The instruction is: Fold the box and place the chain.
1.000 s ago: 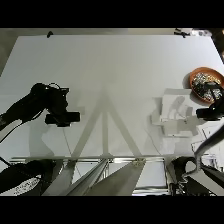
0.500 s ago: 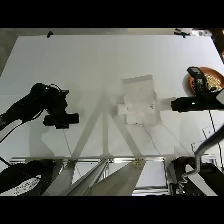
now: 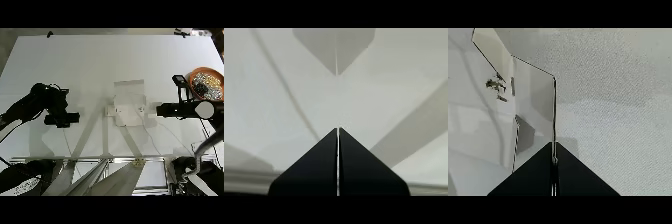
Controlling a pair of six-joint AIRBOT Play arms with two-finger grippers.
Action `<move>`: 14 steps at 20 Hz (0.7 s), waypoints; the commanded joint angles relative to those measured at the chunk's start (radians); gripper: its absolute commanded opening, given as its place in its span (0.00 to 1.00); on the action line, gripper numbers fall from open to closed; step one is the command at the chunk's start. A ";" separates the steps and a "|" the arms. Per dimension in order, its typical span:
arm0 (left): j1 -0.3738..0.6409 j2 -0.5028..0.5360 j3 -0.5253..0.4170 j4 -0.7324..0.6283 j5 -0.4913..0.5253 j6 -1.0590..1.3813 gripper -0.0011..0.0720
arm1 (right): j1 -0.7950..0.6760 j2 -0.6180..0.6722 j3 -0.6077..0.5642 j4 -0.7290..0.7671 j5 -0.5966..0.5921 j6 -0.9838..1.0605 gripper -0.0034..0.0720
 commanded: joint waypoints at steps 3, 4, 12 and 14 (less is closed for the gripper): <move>-0.007 0.001 0.000 -0.001 -0.280 0.135 0.03 | 0.014 0.001 -0.013 -0.023 -0.017 0.040 0.06; -0.012 0.001 0.000 0.000 -0.312 0.199 0.03 | 0.014 0.001 -0.017 -0.024 -0.016 0.040 0.06; -0.012 0.001 0.000 -0.102 -0.589 0.349 0.07 | 0.014 -0.002 -0.094 -0.026 -0.017 0.039 0.06; -0.012 0.001 0.002 -0.233 -0.578 0.624 0.16 | 0.014 -0.002 -0.094 -0.025 -0.018 0.039 0.06</move>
